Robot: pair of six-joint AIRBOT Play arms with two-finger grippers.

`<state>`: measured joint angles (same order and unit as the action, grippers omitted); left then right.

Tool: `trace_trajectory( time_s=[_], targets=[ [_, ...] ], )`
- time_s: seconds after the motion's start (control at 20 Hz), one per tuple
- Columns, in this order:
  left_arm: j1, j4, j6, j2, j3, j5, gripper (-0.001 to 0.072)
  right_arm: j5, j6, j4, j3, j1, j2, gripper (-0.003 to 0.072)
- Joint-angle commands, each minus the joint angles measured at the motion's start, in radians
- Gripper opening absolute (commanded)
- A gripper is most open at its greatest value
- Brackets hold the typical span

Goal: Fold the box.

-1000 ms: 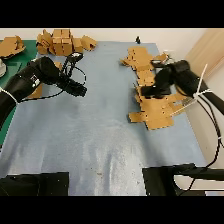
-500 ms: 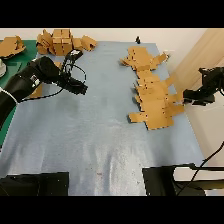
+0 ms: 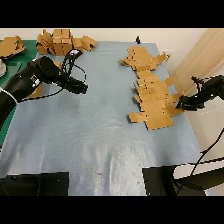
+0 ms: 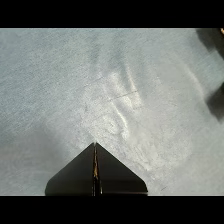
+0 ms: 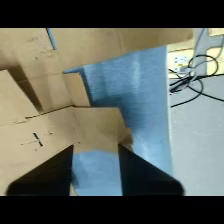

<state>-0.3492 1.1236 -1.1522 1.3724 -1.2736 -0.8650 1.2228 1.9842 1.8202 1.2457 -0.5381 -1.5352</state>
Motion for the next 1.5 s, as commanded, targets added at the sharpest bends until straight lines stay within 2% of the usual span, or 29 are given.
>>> trace_trajectory(
  time_s=[0.0,0.1,0.3,0.4,0.45,0.5,0.55,0.6,0.7,0.85,1.05,1.2,1.4,1.45],
  targets=[
    [0.0,-0.002,-0.002,-0.001,0.0,0.002,0.0012,0.082,0.028,0.119,0.002,-0.003,-0.015,0.0224],
    [0.0,-0.002,-0.002,-0.001,0.0,0.001,0.0011,0.174,0.044,0.198,0.002,-0.002,-0.002,0.0003],
    [0.002,-0.002,-0.002,-0.001,0.0,-0.053,0.0011,0.31,0.035,0.387,0.0,0.008,0.042,0.0003],
    [0.007,-0.003,-0.002,-0.001,0.0,-0.102,0.0011,0.277,0.03,0.38,0.001,0.027,0.096,0.0005],
    [0.01,-0.003,-0.003,-0.001,0.0,-0.127,0.0011,0.217,0.032,0.37,0.002,0.029,0.123,0.0009],
    [0.01,-0.002,-0.017,-0.001,0.0,-0.153,0.0011,0.142,0.032,0.34,0.004,0.026,0.148,0.0184],
    [0.013,-0.003,-0.033,-0.001,0.0,-0.172,0.0012,0.075,0.022,0.278,0.01,0.026,0.163,0.0449],
    [0.013,-0.002,-0.046,-0.001,0.0,-0.188,0.0012,0.019,-0.008,0.187,0.022,0.026,0.169,0.051],
    [0.013,-0.003,-0.055,-0.001,0.0,-0.213,0.0012,-0.042,-0.038,0.01,0.033,0.026,0.169,0.051],
    [0.013,-0.003,-0.076,0.002,0.0,-0.215,0.0012,-0.092,-0.037,-0.1,0.033,0.023,0.128,0.0511],
    [0.012,-0.003,-0.116,0.014,0.0,-0.216,0.0012,-0.082,-0.014,-0.1,0.033,0.016,0.019,0.051],
    [0.012,-0.003,-0.123,0.024,0.0,-0.217,0.0012,-0.038,0.055,-0.028,0.033,0.016,-0.045,0.051],
    [0.012,-0.003,-0.148,0.025,0.0,-0.216,0.0012,-0.007,0.089,-0.005,0.033,0.016,-0.061,0.051],
    [0.012,-0.003,-0.15,0.025,0.0,-0.216,0.0012,0.011,0.103,0.01,0.033,0.016,-0.06,0.0485]
  ],
)
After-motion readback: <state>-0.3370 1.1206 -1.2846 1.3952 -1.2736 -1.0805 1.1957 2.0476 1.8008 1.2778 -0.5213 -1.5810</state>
